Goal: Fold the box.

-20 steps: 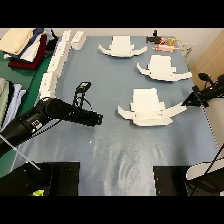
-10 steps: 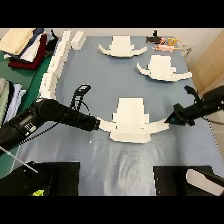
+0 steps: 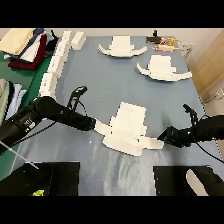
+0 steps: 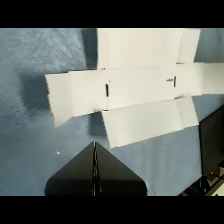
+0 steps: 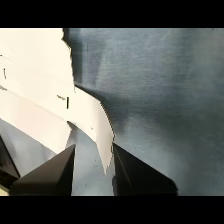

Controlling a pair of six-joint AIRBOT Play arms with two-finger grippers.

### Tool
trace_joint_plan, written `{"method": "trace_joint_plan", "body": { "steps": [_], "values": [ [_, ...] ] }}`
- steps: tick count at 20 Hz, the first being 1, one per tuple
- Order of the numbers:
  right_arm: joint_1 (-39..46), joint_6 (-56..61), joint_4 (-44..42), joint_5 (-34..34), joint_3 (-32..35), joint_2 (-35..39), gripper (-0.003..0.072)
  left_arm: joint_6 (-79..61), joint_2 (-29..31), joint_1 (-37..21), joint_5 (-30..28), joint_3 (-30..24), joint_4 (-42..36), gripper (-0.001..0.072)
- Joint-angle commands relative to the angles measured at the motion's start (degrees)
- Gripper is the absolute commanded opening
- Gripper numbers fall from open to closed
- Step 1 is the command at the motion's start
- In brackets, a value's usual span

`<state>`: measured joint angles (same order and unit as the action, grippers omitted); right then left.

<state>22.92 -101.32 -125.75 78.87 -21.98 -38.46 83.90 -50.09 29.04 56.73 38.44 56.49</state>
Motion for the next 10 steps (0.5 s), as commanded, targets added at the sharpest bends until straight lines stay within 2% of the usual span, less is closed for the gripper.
{"method": "trace_joint_plan", "body": {
  "steps": [1, 3, 5, 6, 7, 8, 10],
  "values": [
    [-0.17, 2.95, 3.15, -2.43, 1.36, 1.97, 0.0368, -1.66, -2.27, -6.40, 0.07, 0.02, -2.71, 0.0018],
    [-0.13, 4.72, 6.67, -4.52, 1.36, 1.38, 0.0368, -2.38, -2.80, -8.57, 0.11, 0.33, -2.69, 0.0019],
    [-0.13, 4.94, 7.17, -3.41, 1.36, -0.63, 0.0368, -3.30, -2.80, -9.18, -0.31, 0.44, -2.71, 0.0019],
    [-0.17, 4.92, 6.64, -2.60, 1.46, -1.84, 0.0367, -3.56, -2.80, -9.16, -0.85, 0.44, -2.71, 0.0061],
    [-0.17, 4.90, 5.31, -2.36, 1.70, -3.02, 0.0365, -3.52, -2.80, -9.14, -1.31, 0.55, -2.75, 0.0312],
    [-0.17, 4.20, 3.06, -2.78, 1.97, -3.89, 0.0364, -3.52, -2.80, -9.14, -1.68, 0.55, -2.73, 0.0443],
    [-0.20, 1.57, -2.97, -3.56, 1.99, -5.84, 0.0343, -3.54, -2.80, -9.14, -2.29, 0.55, -2.71, 0.0440]
  ]
}}
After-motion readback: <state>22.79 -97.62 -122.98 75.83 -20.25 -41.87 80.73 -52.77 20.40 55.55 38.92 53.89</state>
